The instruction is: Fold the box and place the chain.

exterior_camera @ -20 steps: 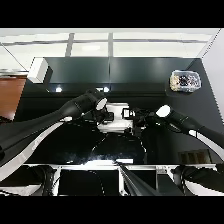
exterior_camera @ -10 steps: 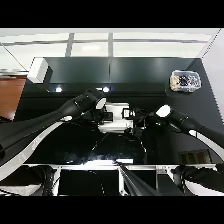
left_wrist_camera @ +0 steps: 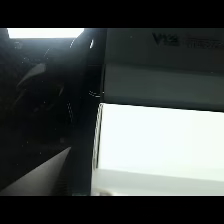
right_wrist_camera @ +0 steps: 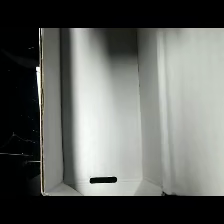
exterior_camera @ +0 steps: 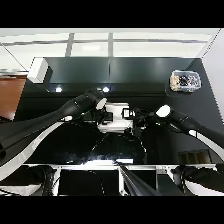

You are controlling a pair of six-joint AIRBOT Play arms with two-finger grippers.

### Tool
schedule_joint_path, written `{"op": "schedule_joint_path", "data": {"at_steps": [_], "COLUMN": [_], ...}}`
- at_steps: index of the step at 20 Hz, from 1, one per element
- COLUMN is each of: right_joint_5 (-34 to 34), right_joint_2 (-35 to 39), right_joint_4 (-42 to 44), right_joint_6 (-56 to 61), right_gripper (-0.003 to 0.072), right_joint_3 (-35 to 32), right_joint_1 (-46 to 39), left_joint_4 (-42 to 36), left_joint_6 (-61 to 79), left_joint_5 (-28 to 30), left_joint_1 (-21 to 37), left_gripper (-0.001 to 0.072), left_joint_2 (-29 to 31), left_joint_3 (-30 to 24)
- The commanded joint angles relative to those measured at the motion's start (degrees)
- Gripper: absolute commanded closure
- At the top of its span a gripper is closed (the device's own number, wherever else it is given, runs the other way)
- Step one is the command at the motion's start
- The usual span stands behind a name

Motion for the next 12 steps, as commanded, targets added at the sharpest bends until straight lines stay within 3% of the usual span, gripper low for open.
{"op": "schedule_joint_path", "data": {"at_steps": [1, 9, 12], "right_joint_5": [0.1, 0.1, 0.1], "right_joint_2": [0.0, 0.0, 0.0], "right_joint_4": [0.0, 0.0, 0.0], "right_joint_6": [0.0, 0.0, 0.0], "right_gripper": [0.0517, 0.0516, 0.0517], "right_joint_3": [0.0, 0.0, 0.0], "right_joint_1": [0.0, 0.0, 0.0], "left_joint_4": [0.0, 0.0, 0.0], "left_joint_6": [-0.3, -1.2, -1.2], "left_joint_5": [0.0, 0.2, 0.3], "left_joint_1": [0.0, 0.0, 0.0], "left_gripper": [0.0315, 0.0320, 0.0378], "left_joint_2": [-0.1, -0.5, -0.5], "left_joint_3": [0.0, 0.0, 0.0]}}
